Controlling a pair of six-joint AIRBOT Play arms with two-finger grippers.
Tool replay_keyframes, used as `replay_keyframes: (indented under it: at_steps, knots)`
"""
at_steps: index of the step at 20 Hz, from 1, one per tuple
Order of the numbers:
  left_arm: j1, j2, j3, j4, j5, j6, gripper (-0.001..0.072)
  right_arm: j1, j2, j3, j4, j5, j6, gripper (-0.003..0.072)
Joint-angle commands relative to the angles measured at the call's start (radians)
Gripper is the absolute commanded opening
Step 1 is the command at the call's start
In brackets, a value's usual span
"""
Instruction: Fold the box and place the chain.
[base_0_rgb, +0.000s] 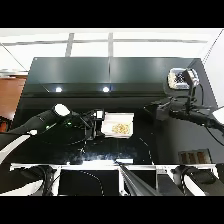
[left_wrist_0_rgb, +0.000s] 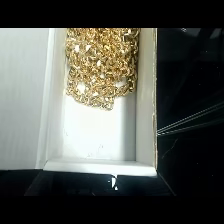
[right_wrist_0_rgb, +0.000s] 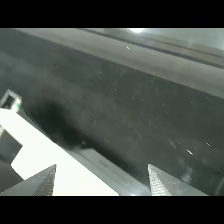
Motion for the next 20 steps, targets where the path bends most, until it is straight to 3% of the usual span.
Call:
replay_keyframes:
  at_steps: [1,4,7,12,18,20]
  knots:
    - [-0.001,-0.001,0.001,0.001,0.000,-0.001,0.0399,0.120,-0.081,0.020,0.002,-0.212,0.069,0.0711]
    - [-0.001,-0.001,0.001,0.001,0.000,-0.001,0.0399,0.169,-0.261,0.121,-0.009,-0.219,0.082,0.0711]
    - [-0.001,-0.001,0.001,0.001,0.000,-0.001,0.0399,0.185,-0.374,0.154,-0.026,-0.214,-0.043,0.0703]
    - [-0.001,-0.001,0.001,0.001,0.001,-0.001,0.0399,0.185,-0.380,0.155,-0.063,0.108,-0.363,0.0703]
    - [-0.001,-0.001,0.001,0.001,0.001,-0.001,0.0402,0.243,-0.317,0.146,-0.156,0.174,-0.345,0.0702]
    - [-0.001,-0.001,0.001,0.001,0.001,-0.001,0.0401,0.288,-0.317,0.122,-0.170,0.129,-0.346,0.0702]
